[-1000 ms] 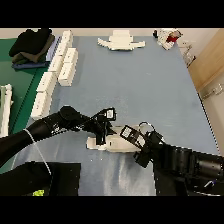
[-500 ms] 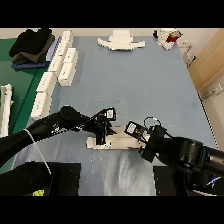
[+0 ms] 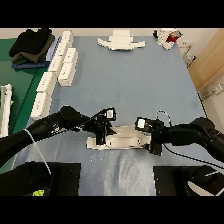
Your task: Fold the box.
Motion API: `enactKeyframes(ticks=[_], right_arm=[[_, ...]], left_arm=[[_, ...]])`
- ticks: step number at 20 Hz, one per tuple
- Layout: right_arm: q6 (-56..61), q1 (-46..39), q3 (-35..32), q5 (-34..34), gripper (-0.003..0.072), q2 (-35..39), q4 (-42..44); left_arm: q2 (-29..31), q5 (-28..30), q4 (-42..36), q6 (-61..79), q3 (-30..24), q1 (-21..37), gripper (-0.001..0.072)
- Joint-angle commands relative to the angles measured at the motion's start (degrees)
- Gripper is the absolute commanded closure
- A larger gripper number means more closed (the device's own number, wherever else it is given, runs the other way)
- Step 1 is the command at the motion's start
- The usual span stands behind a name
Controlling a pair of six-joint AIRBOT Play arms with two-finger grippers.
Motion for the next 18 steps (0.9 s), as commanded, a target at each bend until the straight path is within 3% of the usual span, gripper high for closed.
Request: enactKeyframes(ticks=[1,6,18], right_arm=[[-19.6,-8.8,-0.6,-0.5,-0.0034,-3.5,12.8],[-23.8,-9.5,-0.6,-0.9,-0.0034,-9.0,15.5],[-22.1,-9.4,-0.5,-3.7,-0.0034,-7.5,15.5]], left_arm=[[0.0,0.0,0.0,0.0,0.0,0.0,0.0695],[0.0,0.0,0.0,0.0,0.0,0.0,0.0695],[0.0,0.0,0.0,0.0,0.0,0.0,0.0695]])
